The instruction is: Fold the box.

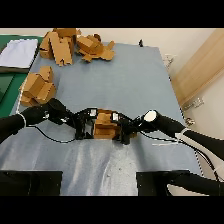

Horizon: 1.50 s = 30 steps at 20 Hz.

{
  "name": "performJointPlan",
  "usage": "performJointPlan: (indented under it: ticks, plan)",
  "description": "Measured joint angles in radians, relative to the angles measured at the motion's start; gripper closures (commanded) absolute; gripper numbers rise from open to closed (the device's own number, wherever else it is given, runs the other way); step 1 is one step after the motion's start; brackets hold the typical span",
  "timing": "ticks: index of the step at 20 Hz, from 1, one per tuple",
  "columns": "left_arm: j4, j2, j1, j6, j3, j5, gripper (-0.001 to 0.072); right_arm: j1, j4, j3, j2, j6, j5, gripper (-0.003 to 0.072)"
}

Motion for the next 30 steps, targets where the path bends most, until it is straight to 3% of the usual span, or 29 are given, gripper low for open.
performJointPlan:
  ticks: [21, 22, 23, 24, 30]
  plan:
    - [-0.057, -0.003, -0.064, 0.001, 0.000, 0.050, 0.0014, -0.001, 0.000, 0.000, 0.000, 0.000, 0.000, 0.0243]
    - [-0.051, -0.003, -0.064, 0.001, 0.000, 0.051, 0.0025, -0.001, 0.000, 0.000, 0.000, 0.000, 0.000, 0.0243]
    - [-0.050, -0.003, -0.063, 0.000, 0.000, 0.056, 0.0176, -0.001, 0.000, 0.000, 0.000, 0.000, 0.000, 0.0243]
    - [-0.043, -0.003, -0.064, -0.002, 0.000, 0.055, 0.0238, -0.001, 0.001, 0.000, 0.000, 0.001, -0.001, 0.0243]
    - [0.013, -0.003, -0.064, -0.037, 0.000, 0.067, 0.0240, -0.001, 0.000, 0.000, 0.000, 0.000, -0.001, 0.0243]
